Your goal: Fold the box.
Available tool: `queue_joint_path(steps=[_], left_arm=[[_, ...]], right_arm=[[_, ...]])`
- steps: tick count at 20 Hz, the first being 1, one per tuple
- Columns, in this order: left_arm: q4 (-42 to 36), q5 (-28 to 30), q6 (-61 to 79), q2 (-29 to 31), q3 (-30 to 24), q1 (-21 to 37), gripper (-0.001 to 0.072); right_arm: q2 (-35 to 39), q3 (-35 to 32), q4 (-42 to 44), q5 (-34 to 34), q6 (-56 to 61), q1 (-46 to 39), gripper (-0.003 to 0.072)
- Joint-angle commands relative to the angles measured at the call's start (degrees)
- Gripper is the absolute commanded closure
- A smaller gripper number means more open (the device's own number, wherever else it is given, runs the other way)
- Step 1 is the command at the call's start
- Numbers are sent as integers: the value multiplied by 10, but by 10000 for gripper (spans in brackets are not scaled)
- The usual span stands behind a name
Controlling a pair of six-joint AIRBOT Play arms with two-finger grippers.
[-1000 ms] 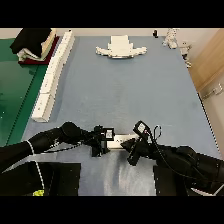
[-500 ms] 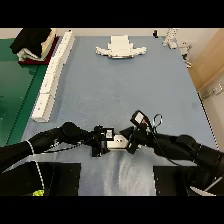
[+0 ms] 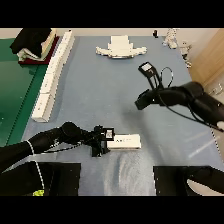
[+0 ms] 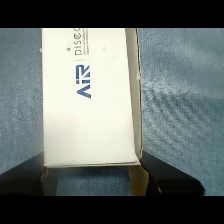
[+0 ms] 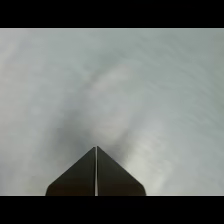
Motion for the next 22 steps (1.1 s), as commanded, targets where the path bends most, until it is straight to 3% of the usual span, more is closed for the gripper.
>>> queue_joint_path(steps=[1, 13, 15, 19, 22], left_arm=[[0, 0, 0, 0, 0, 0, 260], [-4, 3, -10, 2, 5, 0, 260], [-3, 54, -96, 7, 22, 1, 260], [32, 227, -245, 11, 74, 34, 260], [32, 253, -282, -6, 114, 124, 260]], right_arm=[[-78, 76, -51, -108, 96, -69, 668], [-103, 79, -51, -129, 111, -81, 668], [-103, 79, -51, -129, 111, -81, 668], [-103, 79, -51, -129, 111, -81, 668], [-103, 79, -51, -129, 111, -81, 668]])
